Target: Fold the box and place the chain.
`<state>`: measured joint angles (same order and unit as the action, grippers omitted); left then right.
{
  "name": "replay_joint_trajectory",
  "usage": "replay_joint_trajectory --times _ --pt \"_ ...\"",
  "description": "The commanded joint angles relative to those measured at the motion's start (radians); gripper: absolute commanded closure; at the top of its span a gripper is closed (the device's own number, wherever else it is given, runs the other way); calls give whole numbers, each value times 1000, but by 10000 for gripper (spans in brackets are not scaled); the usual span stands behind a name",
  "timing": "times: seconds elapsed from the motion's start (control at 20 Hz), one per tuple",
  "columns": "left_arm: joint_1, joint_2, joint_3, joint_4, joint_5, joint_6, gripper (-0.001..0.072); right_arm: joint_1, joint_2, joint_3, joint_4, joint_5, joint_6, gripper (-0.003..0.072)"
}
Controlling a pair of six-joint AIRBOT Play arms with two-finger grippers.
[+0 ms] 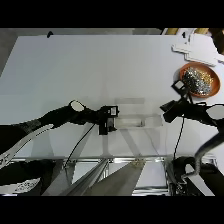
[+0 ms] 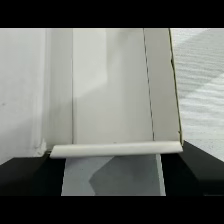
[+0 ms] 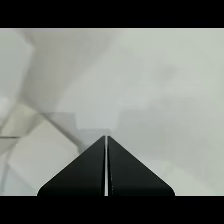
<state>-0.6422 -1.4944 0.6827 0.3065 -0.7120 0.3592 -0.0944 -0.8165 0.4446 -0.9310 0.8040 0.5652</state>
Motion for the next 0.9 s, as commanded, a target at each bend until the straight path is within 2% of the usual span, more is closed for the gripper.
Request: replay_joint_trajectory --times 0.0,0.1,0.35,0.45,0.85 --pt "0 0 1 0 1 0 568 -51 -6 0 -228 -37 476 665" --pt "0 0 1 0 1 0 568 -51 -49 0 -257 -24 569 665" --pt "0 0 1 0 1 0 568 -45 -206 0 -82 83 579 665" --pt "0 0 1 0 1 0 568 -23 -248 0 -73 108 579 665" --pt "0 0 1 0 1 0 568 27 -267 0 126 199 496 664"
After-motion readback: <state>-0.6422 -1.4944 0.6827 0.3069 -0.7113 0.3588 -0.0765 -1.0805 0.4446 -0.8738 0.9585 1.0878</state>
